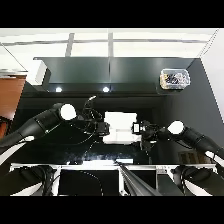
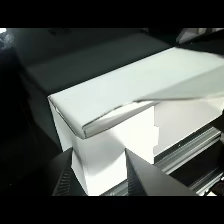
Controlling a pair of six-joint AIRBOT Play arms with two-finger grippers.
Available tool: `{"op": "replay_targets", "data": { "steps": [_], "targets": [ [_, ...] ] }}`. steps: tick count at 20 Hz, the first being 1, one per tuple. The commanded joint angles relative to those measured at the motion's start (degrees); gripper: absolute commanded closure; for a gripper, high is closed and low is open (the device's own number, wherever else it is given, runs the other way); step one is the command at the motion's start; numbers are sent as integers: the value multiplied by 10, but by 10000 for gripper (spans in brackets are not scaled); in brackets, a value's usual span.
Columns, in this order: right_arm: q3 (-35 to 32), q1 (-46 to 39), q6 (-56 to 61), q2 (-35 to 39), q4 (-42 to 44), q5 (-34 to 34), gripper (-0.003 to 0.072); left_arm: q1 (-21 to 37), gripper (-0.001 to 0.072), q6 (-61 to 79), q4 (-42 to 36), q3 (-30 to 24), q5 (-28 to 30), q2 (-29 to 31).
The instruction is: Fold the box and place the chain.
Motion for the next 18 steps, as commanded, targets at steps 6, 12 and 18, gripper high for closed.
{"op": "replay_targets", "data": {
  "steps": [6, 12, 18],
  "targets": [
    [0, 0, 0, 0, 0, -1, 204, -13, 326, -36, 39, 1, 9, -1],
    [0, 0, 0, 0, 0, -1, 204, -56, 359, -110, 98, 1, 32, -1],
    [0, 0, 0, 0, 0, -1, 204, -100, 361, -198, 212, 28, 12, -11]
  ]
}}
